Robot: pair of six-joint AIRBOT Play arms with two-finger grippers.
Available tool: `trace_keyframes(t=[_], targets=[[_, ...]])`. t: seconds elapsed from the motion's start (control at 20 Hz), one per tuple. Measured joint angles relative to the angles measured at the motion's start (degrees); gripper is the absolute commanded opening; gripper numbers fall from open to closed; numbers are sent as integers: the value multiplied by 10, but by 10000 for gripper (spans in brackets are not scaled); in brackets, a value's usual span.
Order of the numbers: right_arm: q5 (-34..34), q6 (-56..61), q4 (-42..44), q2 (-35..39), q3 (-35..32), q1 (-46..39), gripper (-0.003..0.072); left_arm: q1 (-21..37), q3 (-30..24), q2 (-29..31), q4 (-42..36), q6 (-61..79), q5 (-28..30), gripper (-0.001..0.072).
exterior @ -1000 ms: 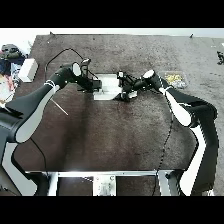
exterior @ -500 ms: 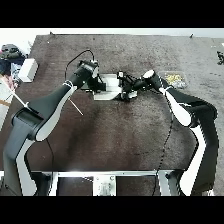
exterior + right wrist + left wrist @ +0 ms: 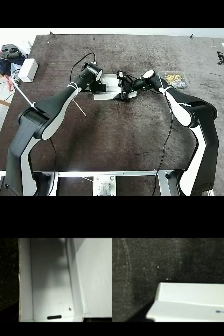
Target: Fold the box and place the chain.
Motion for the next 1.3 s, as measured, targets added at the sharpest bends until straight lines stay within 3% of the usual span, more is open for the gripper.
trace_keyframes(t=[0.25,0.3,0.35,0.4,0.65,0.9,1.3], targets=[[0,-1,0,0,0,0,475,0,1,-3,-3,-7,-6,13],[0,-1,0,0,0,0,475,0,1,-3,-5,-7,-7,98],[0,-1,0,0,0,0,475,0,2,-3,-6,-4,-15,392],[0,-1,-1,0,0,0,475,0,2,-4,-3,5,-21,616],[0,0,-1,0,0,0,475,0,10,7,-13,83,-22,628],[0,0,-1,0,0,0,475,0,46,15,-14,151,-59,628],[0,0,-1,0,0,0,475,24,62,83,-35,263,-65,608]])
